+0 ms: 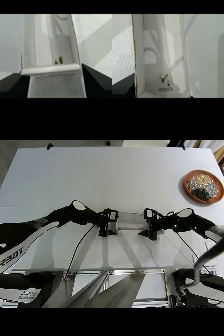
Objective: Fold the box and place the chain.
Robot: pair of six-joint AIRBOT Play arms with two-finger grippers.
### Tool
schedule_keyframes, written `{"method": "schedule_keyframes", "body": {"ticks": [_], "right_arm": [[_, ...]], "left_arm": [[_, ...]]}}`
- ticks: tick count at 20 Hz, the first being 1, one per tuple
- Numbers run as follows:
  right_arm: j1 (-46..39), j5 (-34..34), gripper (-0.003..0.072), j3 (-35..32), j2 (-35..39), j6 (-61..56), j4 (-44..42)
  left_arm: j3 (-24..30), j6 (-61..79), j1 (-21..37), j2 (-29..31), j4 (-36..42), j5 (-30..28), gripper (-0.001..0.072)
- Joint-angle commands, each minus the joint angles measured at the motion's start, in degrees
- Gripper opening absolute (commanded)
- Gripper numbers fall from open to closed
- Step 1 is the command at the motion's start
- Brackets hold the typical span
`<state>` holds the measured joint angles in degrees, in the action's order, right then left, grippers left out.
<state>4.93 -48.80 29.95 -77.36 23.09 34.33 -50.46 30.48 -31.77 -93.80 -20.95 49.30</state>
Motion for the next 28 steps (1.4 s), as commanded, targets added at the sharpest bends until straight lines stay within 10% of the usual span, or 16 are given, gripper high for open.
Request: {"method": "schedule_keyframes", "body": {"ticks": [1,4,9,28], "right_arm": [[0.0,-0.02,0.0451,-0.02,0.04,-0.09,-0.07],[0.0,-0.02,0.0451,-0.02,0.04,-0.09,-0.07],[0.0,-0.02,0.0451,-0.02,0.04,-0.09,-0.07],[0.0,-0.17,0.0451,-0.02,0.04,-0.09,-0.11]], "left_arm": [[-0.07,0.24,-0.46,-0.39,1.07,0.31,0.0695],[-0.07,0.22,-0.46,-0.39,1.03,0.39,0.0658],[-0.07,0.13,-0.48,-0.39,1.05,-0.17,0.0148],[-0.07,0.13,-0.46,-0.35,0.96,-0.61,0.014]]}}
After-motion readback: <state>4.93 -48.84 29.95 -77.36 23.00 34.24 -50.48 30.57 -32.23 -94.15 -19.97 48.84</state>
